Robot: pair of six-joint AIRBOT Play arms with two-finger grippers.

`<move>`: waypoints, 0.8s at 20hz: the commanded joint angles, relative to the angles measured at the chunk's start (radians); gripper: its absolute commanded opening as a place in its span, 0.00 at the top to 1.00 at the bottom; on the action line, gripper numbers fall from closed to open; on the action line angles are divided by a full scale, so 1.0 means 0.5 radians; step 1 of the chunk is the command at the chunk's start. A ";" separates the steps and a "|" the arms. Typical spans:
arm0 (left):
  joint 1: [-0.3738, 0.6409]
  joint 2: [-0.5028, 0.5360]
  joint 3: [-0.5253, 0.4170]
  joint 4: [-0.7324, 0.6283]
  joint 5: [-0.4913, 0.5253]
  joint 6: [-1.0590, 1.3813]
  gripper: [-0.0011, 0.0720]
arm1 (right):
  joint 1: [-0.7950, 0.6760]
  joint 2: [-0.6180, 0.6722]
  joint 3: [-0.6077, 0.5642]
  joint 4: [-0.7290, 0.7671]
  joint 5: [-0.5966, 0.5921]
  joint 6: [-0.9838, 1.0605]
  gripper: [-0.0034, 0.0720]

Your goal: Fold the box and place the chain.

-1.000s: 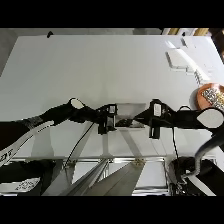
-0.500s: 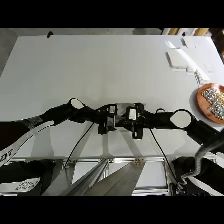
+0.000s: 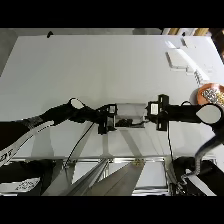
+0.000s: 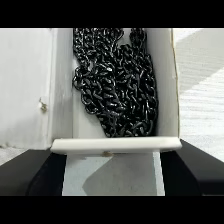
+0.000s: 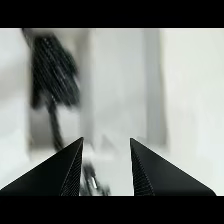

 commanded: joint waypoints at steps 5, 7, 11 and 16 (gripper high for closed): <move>0.000 -0.001 0.002 0.001 0.001 0.000 0.59 | -0.169 -0.543 0.002 -0.176 0.129 -0.146 0.57; 0.001 -0.001 0.002 0.001 0.001 0.000 0.59 | -0.114 -0.694 0.002 -0.175 0.145 -0.208 0.57; 0.001 -0.001 0.002 0.001 0.001 0.000 0.59 | -0.077 -0.837 0.002 -0.151 0.111 -0.229 0.57; 0.000 -0.001 0.002 0.001 0.001 0.000 0.59 | -0.077 -0.831 0.002 0.085 0.086 -0.285 0.76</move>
